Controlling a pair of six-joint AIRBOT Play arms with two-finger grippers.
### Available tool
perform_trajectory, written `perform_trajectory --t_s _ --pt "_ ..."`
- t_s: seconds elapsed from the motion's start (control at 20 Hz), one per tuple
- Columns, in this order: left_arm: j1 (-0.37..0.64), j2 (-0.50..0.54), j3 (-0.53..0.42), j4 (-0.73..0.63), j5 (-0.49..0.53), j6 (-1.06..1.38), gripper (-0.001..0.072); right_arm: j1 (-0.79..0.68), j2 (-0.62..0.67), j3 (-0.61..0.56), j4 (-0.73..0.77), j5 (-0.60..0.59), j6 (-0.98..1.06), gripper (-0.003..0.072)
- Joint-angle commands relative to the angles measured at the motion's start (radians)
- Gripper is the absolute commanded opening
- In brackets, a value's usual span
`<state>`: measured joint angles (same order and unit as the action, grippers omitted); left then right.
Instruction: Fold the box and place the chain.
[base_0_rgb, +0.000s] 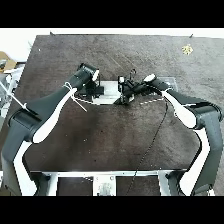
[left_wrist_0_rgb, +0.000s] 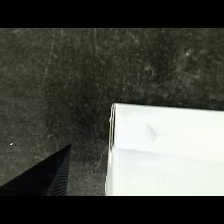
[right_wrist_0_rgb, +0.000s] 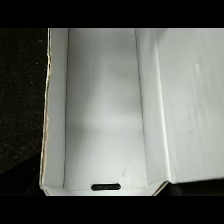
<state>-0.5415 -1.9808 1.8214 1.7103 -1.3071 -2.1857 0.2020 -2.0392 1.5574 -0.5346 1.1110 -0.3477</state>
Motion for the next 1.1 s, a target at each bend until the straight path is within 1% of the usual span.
perform_trajectory --t_s 0.0,0.1,0.2,0.25,0.3,0.35,0.4,0.45,0.65,0.7,0.75,0.8,0.85,0.9,1.05 --pt "-0.001 -0.016 0.000 -0.045 0.027 0.006 0.0356 0.000 0.000 0.000 0.000 0.000 0.000 0.0468" --pt "-0.001 -0.015 0.000 -0.056 0.055 0.022 0.0348 0.000 0.000 0.000 0.000 0.000 0.000 0.0467" --pt "-0.001 -0.015 0.000 -0.067 0.056 0.029 0.0339 0.000 0.000 0.000 0.000 0.000 0.000 0.0468" --pt "-0.001 -0.015 0.000 -0.069 0.055 0.033 0.0299 0.000 0.000 0.000 0.000 0.000 0.000 0.0468" --pt "-0.001 -0.015 0.000 -0.068 0.053 0.040 0.0199 0.000 0.000 0.001 -0.001 0.000 0.000 0.0467" --pt "-0.001 -0.015 0.000 -0.065 0.051 0.044 0.0158 0.000 0.000 0.000 0.000 0.000 0.000 0.0468" --pt "-0.001 -0.015 0.000 -0.061 0.048 0.049 0.0052 0.000 0.000 0.000 0.000 0.000 0.000 0.0467" --pt "-0.001 -0.015 0.000 -0.056 0.041 0.062 0.0015 0.000 0.000 0.000 0.000 0.000 0.000 0.0468" --pt "-0.001 -0.015 0.000 -0.049 0.033 0.074 0.0015 0.000 0.000 0.001 0.000 0.000 0.000 0.0467" --pt "-0.001 -0.014 0.001 -0.050 0.035 0.075 0.0063 0.000 0.000 0.000 0.000 0.000 0.000 0.0467" --pt "-0.001 -0.013 0.002 -0.068 0.045 0.093 0.0357 0.000 0.000 0.000 0.000 0.000 0.000 0.0468" --pt "-0.001 -0.008 0.002 -0.074 0.055 0.125 0.0453 0.000 0.000 0.001 0.000 0.000 0.000 0.0468" --pt "-0.001 -0.006 0.012 -0.080 0.045 0.154 0.0494 0.000 0.000 0.000 0.000 0.000 0.000 0.0468" --pt "-0.001 -0.006 0.032 -0.084 0.024 0.198 0.0551 0.000 0.000 0.000 0.000 0.000 0.000 0.0467" --pt "-0.001 -0.006 0.109 -0.098 -0.090 0.357 0.0551 0.000 0.000 0.000 0.000 0.000 0.000 0.0468"
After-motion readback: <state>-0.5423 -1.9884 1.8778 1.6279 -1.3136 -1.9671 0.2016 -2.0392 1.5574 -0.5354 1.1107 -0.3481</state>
